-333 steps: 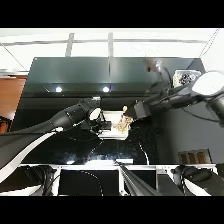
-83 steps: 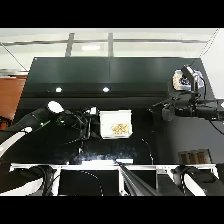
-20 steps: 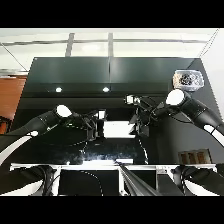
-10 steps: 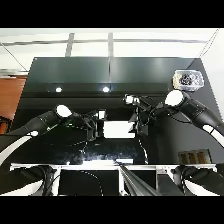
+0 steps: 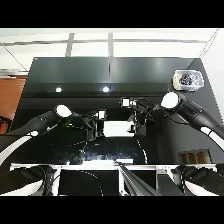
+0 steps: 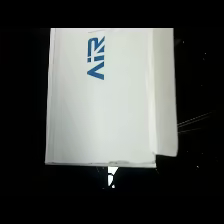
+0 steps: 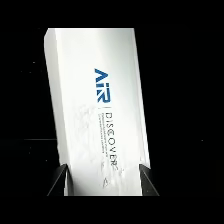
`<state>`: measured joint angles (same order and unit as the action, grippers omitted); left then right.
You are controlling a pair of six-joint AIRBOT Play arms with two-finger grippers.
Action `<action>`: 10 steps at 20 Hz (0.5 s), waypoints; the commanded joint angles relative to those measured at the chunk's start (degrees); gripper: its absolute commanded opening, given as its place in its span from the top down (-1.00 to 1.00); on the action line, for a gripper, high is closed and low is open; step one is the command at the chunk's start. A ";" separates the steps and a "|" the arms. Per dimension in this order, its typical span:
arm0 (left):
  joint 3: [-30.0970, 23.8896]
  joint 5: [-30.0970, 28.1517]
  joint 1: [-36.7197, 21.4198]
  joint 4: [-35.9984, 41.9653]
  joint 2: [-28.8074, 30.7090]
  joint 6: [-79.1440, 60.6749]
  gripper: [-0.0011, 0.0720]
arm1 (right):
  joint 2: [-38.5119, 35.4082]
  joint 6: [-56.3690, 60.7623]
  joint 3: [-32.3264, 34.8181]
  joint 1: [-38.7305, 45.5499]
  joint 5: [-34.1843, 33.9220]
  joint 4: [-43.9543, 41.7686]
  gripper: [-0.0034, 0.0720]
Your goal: Fold the box and place the chain.
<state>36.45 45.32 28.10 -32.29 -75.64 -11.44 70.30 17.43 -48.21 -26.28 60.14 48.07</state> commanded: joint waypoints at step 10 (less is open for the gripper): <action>0.02 0.37 0.02 -0.02 -0.04 -0.11 -0.13 | -0.46 1.81 -1.88 -0.37 -2.36 0.20 -0.46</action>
